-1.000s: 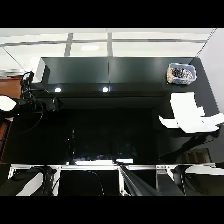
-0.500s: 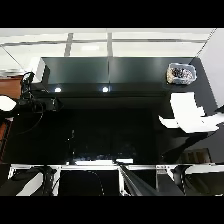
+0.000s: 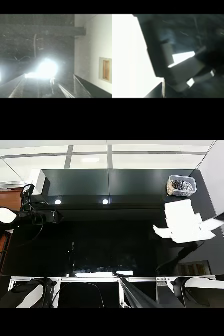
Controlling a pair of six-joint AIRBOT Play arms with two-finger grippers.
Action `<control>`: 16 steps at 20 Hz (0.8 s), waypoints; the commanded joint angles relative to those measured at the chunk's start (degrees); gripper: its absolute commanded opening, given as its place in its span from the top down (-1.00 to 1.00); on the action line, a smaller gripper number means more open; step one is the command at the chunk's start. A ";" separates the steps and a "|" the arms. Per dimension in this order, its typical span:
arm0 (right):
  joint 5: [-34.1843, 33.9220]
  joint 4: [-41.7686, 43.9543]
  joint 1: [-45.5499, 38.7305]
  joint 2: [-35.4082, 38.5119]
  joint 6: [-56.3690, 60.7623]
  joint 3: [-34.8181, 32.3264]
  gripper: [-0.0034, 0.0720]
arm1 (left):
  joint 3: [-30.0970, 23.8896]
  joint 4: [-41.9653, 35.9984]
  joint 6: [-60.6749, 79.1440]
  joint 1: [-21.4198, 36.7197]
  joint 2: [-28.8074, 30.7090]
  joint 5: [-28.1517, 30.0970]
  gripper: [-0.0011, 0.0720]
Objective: Fold the box and place the chain.
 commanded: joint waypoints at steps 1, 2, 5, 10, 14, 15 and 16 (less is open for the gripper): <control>-4.04 12.98 2.62 8.59 -3.13 -9.68 0.88 | 0.04 -1.64 0.04 -0.04 -0.04 0.11 -0.97; -5.88 14.71 4.17 11.65 -3.69 -14.03 0.88 | 0.04 -2.08 0.04 -0.04 -0.04 0.09 -0.97; -13.90 20.81 10.93 21.11 -6.56 -27.61 0.88 | 0.04 -2.95 0.04 -0.04 -0.04 -0.35 -0.97; -31.10 47.98 29.14 35.04 -18.14 -51.32 0.88 | 0.04 -9.68 0.44 -0.20 -0.46 -0.20 -0.97; -43.41 65.77 48.22 36.04 -28.83 -59.78 0.88 | 0.09 -24.37 8.55 -5.18 -5.03 -0.20 -0.97; -46.27 65.88 52.09 36.04 -28.92 -59.84 0.88 | 0.15 -28.02 11.13 -6.82 -7.23 -0.24 -0.97; -48.46 65.92 55.74 36.02 -28.87 -59.84 0.88 | 0.52 -31.10 13.68 -8.04 -9.55 -0.66 -0.97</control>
